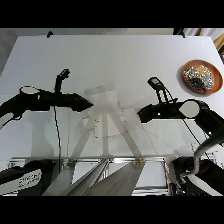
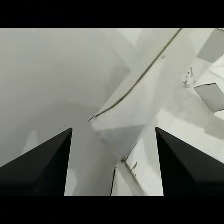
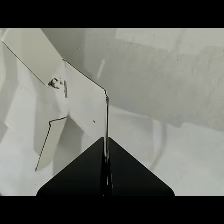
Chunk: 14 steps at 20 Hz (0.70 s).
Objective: Fold the box and place the chain.
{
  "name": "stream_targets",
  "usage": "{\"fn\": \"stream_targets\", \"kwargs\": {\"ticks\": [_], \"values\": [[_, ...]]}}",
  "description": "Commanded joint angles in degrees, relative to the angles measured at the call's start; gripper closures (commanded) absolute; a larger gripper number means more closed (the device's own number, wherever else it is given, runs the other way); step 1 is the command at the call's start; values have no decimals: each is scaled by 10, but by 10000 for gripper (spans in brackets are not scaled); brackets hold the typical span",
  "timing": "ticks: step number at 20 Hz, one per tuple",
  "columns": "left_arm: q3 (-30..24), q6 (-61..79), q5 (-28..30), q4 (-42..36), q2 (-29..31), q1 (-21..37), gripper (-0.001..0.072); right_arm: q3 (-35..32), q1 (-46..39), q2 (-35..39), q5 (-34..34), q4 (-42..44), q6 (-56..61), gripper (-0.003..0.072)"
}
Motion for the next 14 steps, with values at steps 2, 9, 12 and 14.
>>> {"fn": "stream_targets", "kwargs": {"ticks": [2,9,12,14], "values": [[20,31,-40,-7,-48,-33,133,0,1,0,4,1,0,669],[20,48,-68,-8,-65,-37,375,0,1,0,3,1,0,669],[20,61,-78,-8,-65,-37,580,0,1,0,3,1,0,668],[20,80,-78,-8,-65,-37,656,0,1,0,4,2,3,668]]}}
